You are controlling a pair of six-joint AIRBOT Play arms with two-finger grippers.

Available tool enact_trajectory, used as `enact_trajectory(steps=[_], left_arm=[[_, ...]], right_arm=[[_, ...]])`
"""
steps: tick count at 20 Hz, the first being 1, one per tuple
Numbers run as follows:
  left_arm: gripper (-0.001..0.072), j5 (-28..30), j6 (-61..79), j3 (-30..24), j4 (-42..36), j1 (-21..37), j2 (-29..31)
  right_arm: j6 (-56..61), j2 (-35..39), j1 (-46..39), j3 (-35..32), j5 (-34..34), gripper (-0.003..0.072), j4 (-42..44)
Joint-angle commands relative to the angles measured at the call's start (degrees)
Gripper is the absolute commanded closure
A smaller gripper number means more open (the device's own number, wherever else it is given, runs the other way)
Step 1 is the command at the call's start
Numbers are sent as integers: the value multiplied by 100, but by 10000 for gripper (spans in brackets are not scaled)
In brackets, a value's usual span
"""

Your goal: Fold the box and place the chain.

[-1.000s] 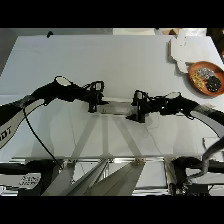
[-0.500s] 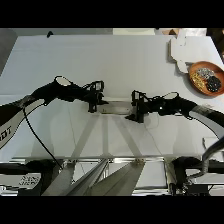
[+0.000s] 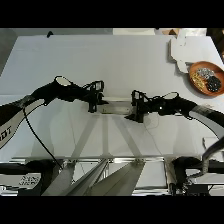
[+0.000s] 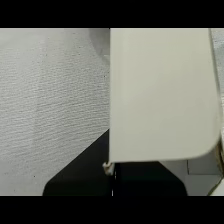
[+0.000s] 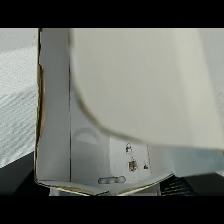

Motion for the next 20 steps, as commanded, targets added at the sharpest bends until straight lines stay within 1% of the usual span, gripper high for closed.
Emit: enact_trajectory(steps=[1, 2, 3, 4, 5, 6, 7, 20], left_arm=[[697, -2, 2, -2, 2, 0, -2], [697, -2, 2, 0, 2, 0, -2], [697, -2, 2, 0, 2, 0, -2], [697, -2, 2, 0, 2, 0, -2], [697, -2, 2, 0, 2, 0, -2], [697, -2, 2, 0, 2, 0, -2], [697, -2, 2, 0, 2, 0, -2], [697, -2, 2, -2, 2, 0, -2]], right_arm=[[0, 4, 9, 7, -2, 26, 2], [2, 4, 7, 7, -2, 29, 4], [0, 4, 7, 7, -2, 50, 4], [0, 4, 7, 7, 0, 115, 4], [0, 4, 7, 7, 0, 224, 4], [0, 4, 7, 7, 0, 315, 4], [0, 4, 7, 7, 0, 325, 4], [0, 4, 7, 7, 0, 325, 4]])
